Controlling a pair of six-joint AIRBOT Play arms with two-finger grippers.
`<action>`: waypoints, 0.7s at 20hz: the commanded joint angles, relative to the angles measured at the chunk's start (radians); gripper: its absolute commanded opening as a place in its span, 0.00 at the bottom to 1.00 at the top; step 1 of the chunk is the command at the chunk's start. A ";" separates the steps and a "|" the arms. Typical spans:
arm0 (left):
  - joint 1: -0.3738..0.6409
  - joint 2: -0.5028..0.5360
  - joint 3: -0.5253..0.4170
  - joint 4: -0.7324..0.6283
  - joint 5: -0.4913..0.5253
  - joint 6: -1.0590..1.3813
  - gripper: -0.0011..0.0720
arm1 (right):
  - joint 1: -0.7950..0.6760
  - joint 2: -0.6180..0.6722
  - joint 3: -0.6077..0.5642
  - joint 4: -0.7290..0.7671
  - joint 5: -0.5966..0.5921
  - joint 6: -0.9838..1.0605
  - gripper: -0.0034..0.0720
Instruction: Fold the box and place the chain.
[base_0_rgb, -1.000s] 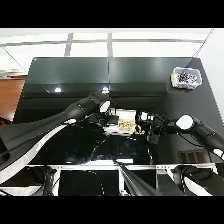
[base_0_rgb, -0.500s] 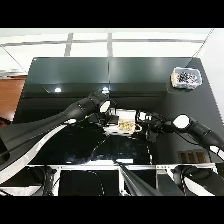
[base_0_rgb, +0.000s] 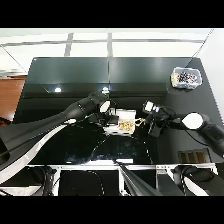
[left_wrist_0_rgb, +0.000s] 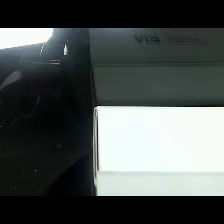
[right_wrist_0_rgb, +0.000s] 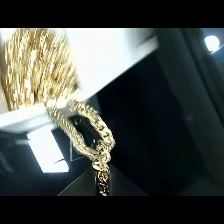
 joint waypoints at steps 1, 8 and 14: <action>0.000 0.000 0.000 0.000 0.001 0.000 0.05 | 0.000 0.115 0.131 -0.013 0.192 0.267 0.07; 0.000 0.000 0.000 0.001 0.001 0.000 0.06 | 0.053 0.068 0.211 0.291 0.253 0.332 0.07; 0.000 0.000 0.000 -0.001 0.004 0.000 0.06 | 0.003 -0.033 0.201 0.175 0.292 0.406 0.59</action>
